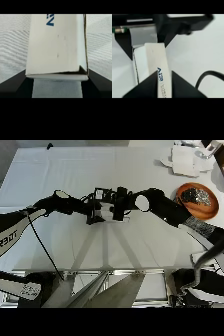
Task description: Fold the box and place the chain.
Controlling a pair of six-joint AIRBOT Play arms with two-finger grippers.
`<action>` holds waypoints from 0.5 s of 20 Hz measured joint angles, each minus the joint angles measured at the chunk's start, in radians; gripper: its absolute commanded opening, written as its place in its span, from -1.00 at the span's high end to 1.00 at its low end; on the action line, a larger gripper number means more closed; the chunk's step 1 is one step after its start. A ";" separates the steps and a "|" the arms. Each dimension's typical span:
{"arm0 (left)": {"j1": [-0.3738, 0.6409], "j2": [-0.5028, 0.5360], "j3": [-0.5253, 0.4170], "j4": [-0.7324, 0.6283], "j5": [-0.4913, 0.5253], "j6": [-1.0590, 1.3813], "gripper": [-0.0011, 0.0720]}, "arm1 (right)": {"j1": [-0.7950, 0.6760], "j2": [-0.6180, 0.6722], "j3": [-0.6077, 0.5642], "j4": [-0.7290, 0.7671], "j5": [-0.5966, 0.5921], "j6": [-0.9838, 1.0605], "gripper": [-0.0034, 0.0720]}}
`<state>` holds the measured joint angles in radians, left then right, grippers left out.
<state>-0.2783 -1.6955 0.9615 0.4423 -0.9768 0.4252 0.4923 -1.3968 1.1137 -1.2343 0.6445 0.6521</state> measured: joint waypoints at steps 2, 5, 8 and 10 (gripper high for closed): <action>0.000 0.000 0.000 0.000 0.000 0.000 -0.10 | -0.029 0.004 0.000 0.092 -0.001 0.101 0.88; 0.000 0.000 0.000 0.000 0.000 0.000 -0.10 | -0.072 0.006 0.000 0.282 -0.003 0.206 0.89; 0.000 0.000 0.000 0.000 0.000 0.000 -0.10 | -0.095 -0.010 0.000 0.418 -0.003 0.356 0.89; 0.000 0.000 0.000 0.000 0.000 0.000 -0.10 | -0.101 -0.035 0.000 0.465 0.010 0.467 0.89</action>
<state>-0.2783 -1.6955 0.9619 0.4427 -0.9771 0.4252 0.3912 -1.4315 1.1137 -0.7696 0.6540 1.1187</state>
